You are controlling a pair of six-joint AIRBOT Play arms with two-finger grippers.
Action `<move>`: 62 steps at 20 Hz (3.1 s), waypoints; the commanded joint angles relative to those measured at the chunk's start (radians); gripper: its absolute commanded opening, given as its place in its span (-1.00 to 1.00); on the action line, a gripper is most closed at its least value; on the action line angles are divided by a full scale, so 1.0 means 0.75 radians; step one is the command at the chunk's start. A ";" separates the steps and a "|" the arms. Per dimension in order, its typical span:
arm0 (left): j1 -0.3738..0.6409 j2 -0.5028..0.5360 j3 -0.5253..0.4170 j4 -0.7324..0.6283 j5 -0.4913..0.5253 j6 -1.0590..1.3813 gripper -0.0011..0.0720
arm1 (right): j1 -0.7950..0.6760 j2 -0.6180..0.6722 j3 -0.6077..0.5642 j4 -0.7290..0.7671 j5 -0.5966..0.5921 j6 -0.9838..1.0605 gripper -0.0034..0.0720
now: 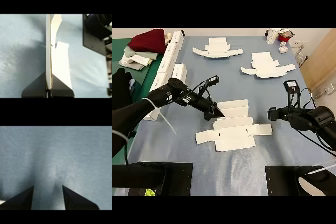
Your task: Fold the box.
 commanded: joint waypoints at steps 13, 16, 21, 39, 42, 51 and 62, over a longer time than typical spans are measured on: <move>-0.559 0.638 -0.626 0.003 0.983 0.442 -0.94 | 0.000 -0.001 0.082 0.071 -0.026 0.216 0.51; -0.569 0.587 -0.628 0.003 1.000 0.441 -0.94 | 0.001 -0.001 0.082 0.095 -0.026 0.216 0.51; -0.540 0.550 -0.575 0.004 0.961 0.417 -0.94 | 0.001 -0.001 0.082 0.105 -0.029 0.216 0.51; -0.288 0.302 -0.403 -0.046 0.458 0.391 -0.94 | 0.011 -0.073 0.080 0.156 -0.026 0.215 0.51; -0.288 0.290 -0.404 -0.042 0.455 0.390 -0.94 | 0.011 -0.073 0.080 0.174 -0.027 0.214 0.51; -0.288 0.290 -0.404 -0.014 0.363 0.385 -0.94 | 0.012 -0.072 0.080 0.361 -0.126 0.113 -0.43; -0.288 0.290 -0.404 -0.016 0.377 0.385 -0.94 | 0.371 0.211 0.081 0.691 -0.679 -0.064 -0.90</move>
